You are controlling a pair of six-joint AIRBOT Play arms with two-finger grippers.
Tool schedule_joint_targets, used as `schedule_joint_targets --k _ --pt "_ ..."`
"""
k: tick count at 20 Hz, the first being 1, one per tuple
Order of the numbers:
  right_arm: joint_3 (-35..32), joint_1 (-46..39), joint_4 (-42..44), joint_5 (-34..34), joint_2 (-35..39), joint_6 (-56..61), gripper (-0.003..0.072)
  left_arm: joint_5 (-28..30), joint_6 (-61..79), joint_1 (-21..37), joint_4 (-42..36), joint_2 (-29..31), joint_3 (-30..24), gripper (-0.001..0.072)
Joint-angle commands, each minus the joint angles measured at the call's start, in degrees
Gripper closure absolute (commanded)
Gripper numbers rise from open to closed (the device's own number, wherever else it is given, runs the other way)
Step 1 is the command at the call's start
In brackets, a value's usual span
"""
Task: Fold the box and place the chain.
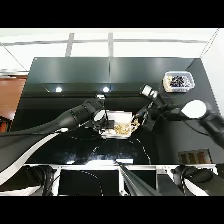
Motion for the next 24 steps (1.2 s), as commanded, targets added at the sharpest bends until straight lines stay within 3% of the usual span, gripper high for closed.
schedule_joint_targets --k 1,5,8,10,13,19,21,24 --pt "8.83 -0.7 -0.33 9.42 5.49 11.74 0.0676 0.02 0.02 0.04 0.02 0.02 0.04 0.0678" --pt "19.02 -0.7 9.18 13.9 5.88 15.63 0.0676 0.02 0.02 0.04 0.0 0.02 0.04 0.0678" --pt "21.79 -0.7 19.08 12.98 5.88 15.56 0.0676 0.02 0.02 0.04 0.0 0.02 0.04 0.0678" --pt "21.79 -0.57 20.5 13.11 5.68 15.63 0.0676 0.0 0.02 0.04 0.0 0.02 0.04 0.0678" --pt "18.78 2.16 18.67 13.2 3.5 16.2 0.0676 0.0 0.02 0.04 0.0 0.02 0.04 0.0678" --pt "5.09 4.17 15.43 6.84 -2.16 16.26 0.0667 -0.02 0.02 0.04 0.0 0.02 0.04 0.0678" --pt "4.09 3.52 10.91 5.84 -2.27 16.81 0.0255 -0.02 0.02 0.04 0.02 0.02 0.04 0.0678" --pt "5.31 -2.38 1.53 11.02 -0.7 17.07 0.0231 0.0 0.02 0.04 0.0 0.02 0.04 0.0678"
